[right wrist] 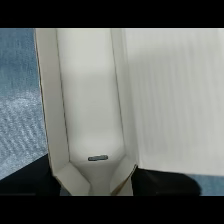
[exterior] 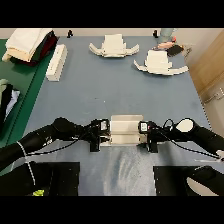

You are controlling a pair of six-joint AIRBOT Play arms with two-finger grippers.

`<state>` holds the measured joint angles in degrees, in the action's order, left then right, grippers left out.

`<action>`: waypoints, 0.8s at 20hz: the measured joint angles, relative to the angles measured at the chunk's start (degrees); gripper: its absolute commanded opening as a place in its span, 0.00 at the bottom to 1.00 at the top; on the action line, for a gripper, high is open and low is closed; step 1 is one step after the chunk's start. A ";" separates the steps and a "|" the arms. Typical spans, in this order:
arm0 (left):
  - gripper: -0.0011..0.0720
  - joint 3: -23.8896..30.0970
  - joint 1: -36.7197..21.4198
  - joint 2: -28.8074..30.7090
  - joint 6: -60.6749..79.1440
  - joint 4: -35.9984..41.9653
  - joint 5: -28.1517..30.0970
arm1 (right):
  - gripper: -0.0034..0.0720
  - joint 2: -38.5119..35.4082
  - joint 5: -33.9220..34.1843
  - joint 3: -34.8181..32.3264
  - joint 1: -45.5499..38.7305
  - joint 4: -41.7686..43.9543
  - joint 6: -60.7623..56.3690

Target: Fold the box.

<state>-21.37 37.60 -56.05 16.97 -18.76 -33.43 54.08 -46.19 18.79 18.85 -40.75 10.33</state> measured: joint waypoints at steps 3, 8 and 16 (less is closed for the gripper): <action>0.25 0.00 1.05 -0.04 1.70 2.86 1.01 | 0.72 0.00 -0.02 0.00 0.00 0.00 0.00; 0.26 0.00 2.64 -1.46 2.82 5.31 1.86 | 0.72 0.00 -0.02 0.00 0.00 -0.02 0.02; 0.97 -0.04 3.10 -3.30 3.10 5.99 2.25 | 0.72 0.00 -0.04 0.00 0.00 -0.02 0.04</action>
